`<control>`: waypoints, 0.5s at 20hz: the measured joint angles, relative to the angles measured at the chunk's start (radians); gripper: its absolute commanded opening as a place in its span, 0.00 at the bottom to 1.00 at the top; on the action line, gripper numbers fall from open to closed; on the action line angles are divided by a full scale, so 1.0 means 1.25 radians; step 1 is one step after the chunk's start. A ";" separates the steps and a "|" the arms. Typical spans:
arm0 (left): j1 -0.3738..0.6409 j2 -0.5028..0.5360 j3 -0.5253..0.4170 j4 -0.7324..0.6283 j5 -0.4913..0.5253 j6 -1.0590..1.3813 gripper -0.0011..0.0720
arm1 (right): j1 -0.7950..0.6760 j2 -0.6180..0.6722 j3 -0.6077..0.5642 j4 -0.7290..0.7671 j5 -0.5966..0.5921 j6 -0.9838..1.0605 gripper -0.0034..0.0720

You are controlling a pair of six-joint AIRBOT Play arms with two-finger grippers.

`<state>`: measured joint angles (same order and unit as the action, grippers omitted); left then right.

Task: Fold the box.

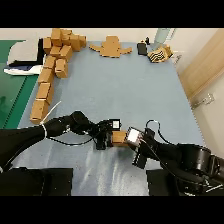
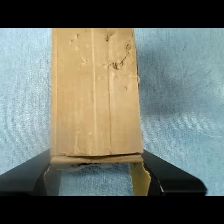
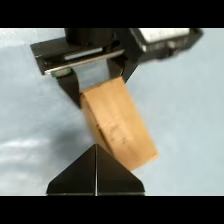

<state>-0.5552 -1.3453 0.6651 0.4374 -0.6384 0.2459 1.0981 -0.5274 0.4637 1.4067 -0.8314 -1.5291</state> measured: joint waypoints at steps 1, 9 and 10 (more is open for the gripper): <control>0.000 0.000 0.000 0.000 0.000 0.000 0.73 | -0.010 0.005 0.001 0.040 -0.023 0.027 0.05; 0.000 0.000 0.000 0.000 0.000 0.000 0.73 | -0.438 -0.062 0.004 0.532 -0.126 -0.231 0.05; 0.000 0.000 0.000 0.000 0.000 0.000 0.73 | -0.517 -0.104 0.007 0.620 -0.151 -0.311 0.05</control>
